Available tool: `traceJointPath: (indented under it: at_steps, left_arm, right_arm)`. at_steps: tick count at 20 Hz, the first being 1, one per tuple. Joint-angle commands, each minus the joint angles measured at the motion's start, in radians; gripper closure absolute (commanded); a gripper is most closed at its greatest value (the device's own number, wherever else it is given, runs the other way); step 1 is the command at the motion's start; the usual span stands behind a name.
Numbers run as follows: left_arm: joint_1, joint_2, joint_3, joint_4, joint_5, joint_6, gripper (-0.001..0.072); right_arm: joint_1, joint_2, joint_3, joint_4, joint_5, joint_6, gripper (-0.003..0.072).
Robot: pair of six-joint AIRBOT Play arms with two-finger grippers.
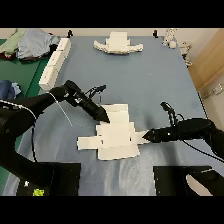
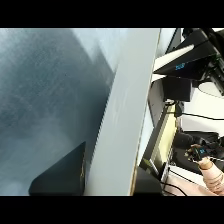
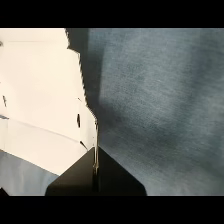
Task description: Fold the box.
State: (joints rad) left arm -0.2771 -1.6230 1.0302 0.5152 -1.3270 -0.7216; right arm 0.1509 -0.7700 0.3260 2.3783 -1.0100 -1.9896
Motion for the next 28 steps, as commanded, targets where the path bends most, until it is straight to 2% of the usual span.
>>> traceJointPath:
  at_steps: [1, 10, 11, 12, 15, 16, 17, 18, 19, 20, 23, 26, 28]
  left_arm:
    - [0.021, 0.000, 0.012, 0.002, -0.016, 0.006, 0.0533]
    - [0.023, 0.000, 0.013, 0.008, -0.015, 0.019, 0.0536]
    - [0.023, 0.000, 0.013, 0.008, -0.015, 0.021, 0.0575]
    - [0.023, 0.000, 0.013, 0.008, -0.019, 0.039, 0.0696]
    - [0.021, 0.000, 0.013, 0.008, -0.023, 0.053, 0.0695]
    - [0.021, 0.000, 0.013, 0.008, -0.026, 0.054, 0.0695]
    - [0.021, 0.000, 0.013, 0.008, -0.027, 0.052, 0.0695]
    - [0.021, 0.000, 0.013, 0.008, -0.032, 0.052, 0.0695]
    - [0.021, 0.000, 0.013, 0.003, -0.040, 0.053, 0.0695]
    - [0.021, 0.000, 0.015, 0.002, -0.048, 0.072, 0.0695]
    - [0.009, 0.030, 0.027, -0.007, -0.055, 0.341, 0.0699]
    - [-0.035, 0.132, 0.026, -0.010, 0.048, 0.526, 0.0701]
    - [-0.070, 0.218, 0.011, -0.011, 0.148, 0.612, 0.0701]
  right_arm:
    - [0.001, 0.000, 0.000, 0.000, -0.001, 0.000, 0.0687]
    - [0.001, 0.000, 0.000, 0.000, -0.001, 0.000, 0.0687]
    - [0.001, 0.000, 0.000, 0.000, -0.001, 0.000, 0.0687]
    - [0.001, 0.000, 0.000, 0.000, -0.001, 0.000, 0.0687]
    - [0.001, 0.001, 0.000, 0.000, -0.001, 0.000, 0.0685]
    - [0.001, 0.001, 0.000, 0.000, 0.000, 0.000, 0.0672]
    - [0.000, 0.001, 0.000, -0.002, 0.001, -0.001, 0.0596]
    - [0.000, 0.001, 0.003, -0.021, 0.006, -0.001, 0.0469]
    - [0.000, 0.001, 0.013, -0.060, 0.008, 0.000, 0.0374]
    - [0.000, 0.001, 0.031, -0.121, 0.008, 0.005, 0.0374]
    - [-0.001, 0.001, 0.111, -0.383, 0.008, 0.156, 0.0374]
    - [-0.001, 0.000, 0.192, -0.658, 0.007, 0.388, 0.0374]
    - [-0.001, 0.001, 0.233, -0.763, 0.007, 0.513, 0.0374]
